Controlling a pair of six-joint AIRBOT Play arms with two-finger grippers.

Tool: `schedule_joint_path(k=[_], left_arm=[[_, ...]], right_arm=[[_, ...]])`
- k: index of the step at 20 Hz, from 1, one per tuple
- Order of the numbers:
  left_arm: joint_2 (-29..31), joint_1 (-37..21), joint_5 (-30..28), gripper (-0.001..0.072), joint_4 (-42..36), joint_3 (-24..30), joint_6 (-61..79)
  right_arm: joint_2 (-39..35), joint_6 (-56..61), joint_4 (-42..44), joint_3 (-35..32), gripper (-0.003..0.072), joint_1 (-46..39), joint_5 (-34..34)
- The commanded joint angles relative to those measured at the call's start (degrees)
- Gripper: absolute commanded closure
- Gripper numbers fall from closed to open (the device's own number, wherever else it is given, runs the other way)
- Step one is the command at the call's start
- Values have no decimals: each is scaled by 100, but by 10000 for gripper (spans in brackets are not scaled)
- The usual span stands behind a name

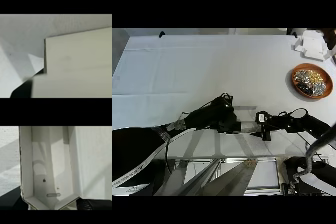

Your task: Fold the box and place the chain.

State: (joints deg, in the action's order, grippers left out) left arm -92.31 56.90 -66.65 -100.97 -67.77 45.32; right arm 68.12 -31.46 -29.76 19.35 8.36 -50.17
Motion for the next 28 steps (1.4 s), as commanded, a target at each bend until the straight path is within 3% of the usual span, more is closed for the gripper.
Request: schedule_joint_path(k=[1, 6, 10, 12, 16, 20, 24, 27, 28], left_arm=[[254, -129, -81, 472, 142, -2, -28], [610, -271, -396, 282, 201, 2, 798], [1143, -348, -988, 252, 205, 4, 2441], [1694, -542, -841, 252, 201, 4, 3491], [3062, -1220, -245, 254, -295, 461, 6253], [3963, -2159, 898, 254, -863, 1998, 10170], [3720, -2516, 2074, 253, -2347, 3453, 12308], [3220, -2490, 2850, 248, -2804, 3759, 12423], [3027, -2481, 3145, 217, -2977, 3764, 12421]], right_arm=[[-2, 9, 2, 2, 254, 2, 0], [-2, 9, 2, 2, 254, 2, -2], [-2, 9, 2, 2, 254, 2, 0], [-2, 9, 2, 2, 254, 2, 0], [-2, 9, 2, 2, 254, 2, 0], [-2, 9, 2, 2, 254, 2, 0], [-2, 9, 4, 2, 254, 2, 0], [-2, 9, 2, 2, 254, 2, 0], [-2, 9, 4, 2, 254, 2, 0]])
